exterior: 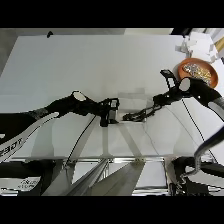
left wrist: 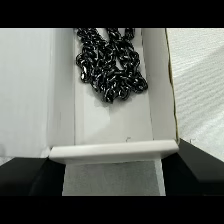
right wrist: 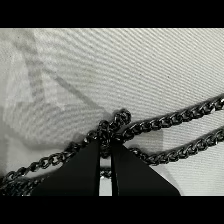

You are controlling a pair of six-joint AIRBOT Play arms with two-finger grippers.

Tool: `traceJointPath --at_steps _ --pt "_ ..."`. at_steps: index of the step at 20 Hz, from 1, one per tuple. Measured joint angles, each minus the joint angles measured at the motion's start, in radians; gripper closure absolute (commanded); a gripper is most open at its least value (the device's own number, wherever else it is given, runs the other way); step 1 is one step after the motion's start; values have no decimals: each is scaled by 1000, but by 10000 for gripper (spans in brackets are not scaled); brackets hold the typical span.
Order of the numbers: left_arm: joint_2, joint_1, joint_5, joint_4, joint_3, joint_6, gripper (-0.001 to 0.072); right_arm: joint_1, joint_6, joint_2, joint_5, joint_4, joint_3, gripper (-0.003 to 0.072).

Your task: Fold the box and place the chain.

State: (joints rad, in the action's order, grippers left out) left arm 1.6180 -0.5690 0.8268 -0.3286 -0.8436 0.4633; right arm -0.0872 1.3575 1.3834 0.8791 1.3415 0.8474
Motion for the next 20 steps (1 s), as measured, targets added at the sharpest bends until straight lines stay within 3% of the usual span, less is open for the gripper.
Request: traceJointPath --at_steps 9,20 --pt "0 0 0 0 0 0 638 0 -38 -74 53 -36 0 665" --pt "0 0 0 0 0 0 638 0 -102 -420 293 -101 0 664"
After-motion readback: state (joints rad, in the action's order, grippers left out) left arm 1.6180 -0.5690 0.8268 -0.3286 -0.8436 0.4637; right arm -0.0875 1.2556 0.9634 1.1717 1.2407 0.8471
